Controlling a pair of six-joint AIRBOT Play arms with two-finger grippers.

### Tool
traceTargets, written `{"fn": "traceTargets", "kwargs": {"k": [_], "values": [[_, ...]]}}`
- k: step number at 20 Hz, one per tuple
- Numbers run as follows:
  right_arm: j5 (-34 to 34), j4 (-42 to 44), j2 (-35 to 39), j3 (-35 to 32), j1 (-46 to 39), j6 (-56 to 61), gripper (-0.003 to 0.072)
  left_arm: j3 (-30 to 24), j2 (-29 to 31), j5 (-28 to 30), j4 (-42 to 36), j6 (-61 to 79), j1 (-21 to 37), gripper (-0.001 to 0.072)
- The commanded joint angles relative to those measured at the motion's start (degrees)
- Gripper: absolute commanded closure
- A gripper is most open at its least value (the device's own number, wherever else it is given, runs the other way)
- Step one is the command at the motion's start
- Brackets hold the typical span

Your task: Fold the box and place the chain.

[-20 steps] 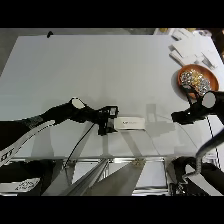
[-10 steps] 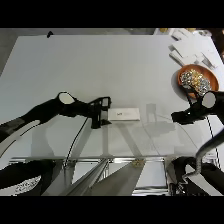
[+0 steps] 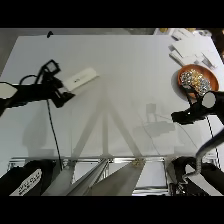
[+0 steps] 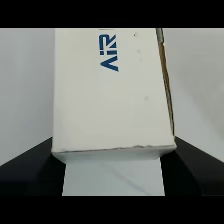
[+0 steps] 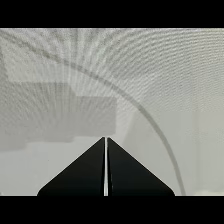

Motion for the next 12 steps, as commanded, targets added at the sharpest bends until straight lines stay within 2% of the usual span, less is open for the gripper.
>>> {"fn": "traceTargets", "kwargs": {"k": [1,5,12], "values": [[0.0,-0.02,-0.04,-0.04,-0.04,0.02,0.0671,0.04,1.79,0.22,11.45,-13.64,9.79,0.0437],[0.0,0.0,-0.04,-0.04,-0.04,0.02,0.0671,-0.09,0.15,-2.12,16.9,-23.02,14.12,0.0437],[0.0,-0.02,-0.04,-0.04,-0.04,0.02,0.0671,-3.58,-3.78,-9.99,21.11,-28.48,14.34,0.0436]]}}
